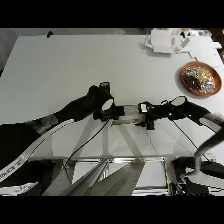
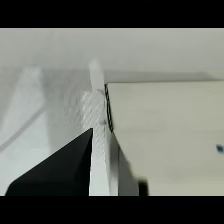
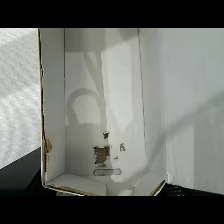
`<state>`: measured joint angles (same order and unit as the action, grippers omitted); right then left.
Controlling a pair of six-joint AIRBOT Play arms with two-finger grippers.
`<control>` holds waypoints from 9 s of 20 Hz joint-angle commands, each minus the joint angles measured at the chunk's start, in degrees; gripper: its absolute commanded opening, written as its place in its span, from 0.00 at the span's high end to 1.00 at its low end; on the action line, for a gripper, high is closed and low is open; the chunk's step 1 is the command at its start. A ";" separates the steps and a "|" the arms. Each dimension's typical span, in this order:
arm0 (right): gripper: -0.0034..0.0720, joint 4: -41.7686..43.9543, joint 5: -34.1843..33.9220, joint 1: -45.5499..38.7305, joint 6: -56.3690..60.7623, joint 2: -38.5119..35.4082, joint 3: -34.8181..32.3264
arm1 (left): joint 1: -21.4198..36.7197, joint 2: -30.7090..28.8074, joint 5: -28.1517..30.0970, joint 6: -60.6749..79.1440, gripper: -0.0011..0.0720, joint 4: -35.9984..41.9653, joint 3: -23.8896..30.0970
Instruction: Fold the box and place the chain.
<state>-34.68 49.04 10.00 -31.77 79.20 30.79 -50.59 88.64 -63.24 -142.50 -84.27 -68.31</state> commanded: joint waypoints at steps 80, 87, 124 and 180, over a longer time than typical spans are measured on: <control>0.39 2.03 2.64 0.00 -0.02 -0.02 0.00 | 17.64 -3.37 21.22 167.99 0.80 69.29 30.51; 0.02 -3.74 2.73 -0.20 8.13 -3.30 0.00 | 17.64 -3.37 21.05 167.99 0.80 69.29 30.51; 0.93 8.15 -12.92 5.46 45.27 -12.50 0.02 | 17.64 -3.37 21.05 168.01 0.80 69.29 30.51; 0.92 -16.15 2.64 2.60 32.41 -18.03 0.28 | 17.64 -3.37 21.03 168.01 0.80 69.29 30.51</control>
<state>-45.23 50.94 12.62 -10.02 64.27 31.03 -32.97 85.30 -42.28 25.50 -14.98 -37.80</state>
